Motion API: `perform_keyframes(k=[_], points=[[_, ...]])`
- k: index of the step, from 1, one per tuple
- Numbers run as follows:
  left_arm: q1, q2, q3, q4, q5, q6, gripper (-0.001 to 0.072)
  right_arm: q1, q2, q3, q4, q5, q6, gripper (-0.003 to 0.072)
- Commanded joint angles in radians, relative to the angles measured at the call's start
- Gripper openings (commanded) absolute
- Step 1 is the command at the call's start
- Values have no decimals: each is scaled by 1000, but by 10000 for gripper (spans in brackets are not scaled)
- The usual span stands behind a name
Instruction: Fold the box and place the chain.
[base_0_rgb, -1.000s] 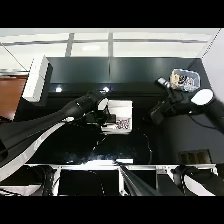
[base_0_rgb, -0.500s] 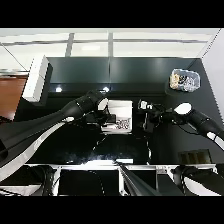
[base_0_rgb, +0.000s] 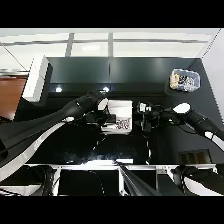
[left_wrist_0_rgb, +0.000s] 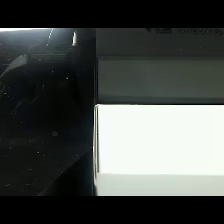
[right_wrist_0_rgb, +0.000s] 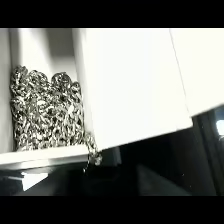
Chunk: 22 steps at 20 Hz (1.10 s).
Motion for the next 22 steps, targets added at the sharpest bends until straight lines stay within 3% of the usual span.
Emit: perform_keyframes(k=[1,6,7,8,9,11,17,22], points=[[0,0,1,0,0,0,32,3,-1,0,14,7,-18,417],[0,0,1,0,0,0,32,21,-12,0,14,8,-19,410],[0,0,1,0,-1,0,32,26,-14,0,12,9,-19,199],[0,0,1,0,-1,0,32,28,-14,0,10,7,-18,109],[0,0,1,0,-2,0,32,27,-14,0,10,6,-18,108],[0,0,1,0,-2,0,32,26,-14,0,-7,5,-17,20],[0,0,1,0,-3,0,32,-8,29,0,-31,-24,90,19],[0,0,1,0,-2,0,32,-39,203,1,-125,-16,325,18]])
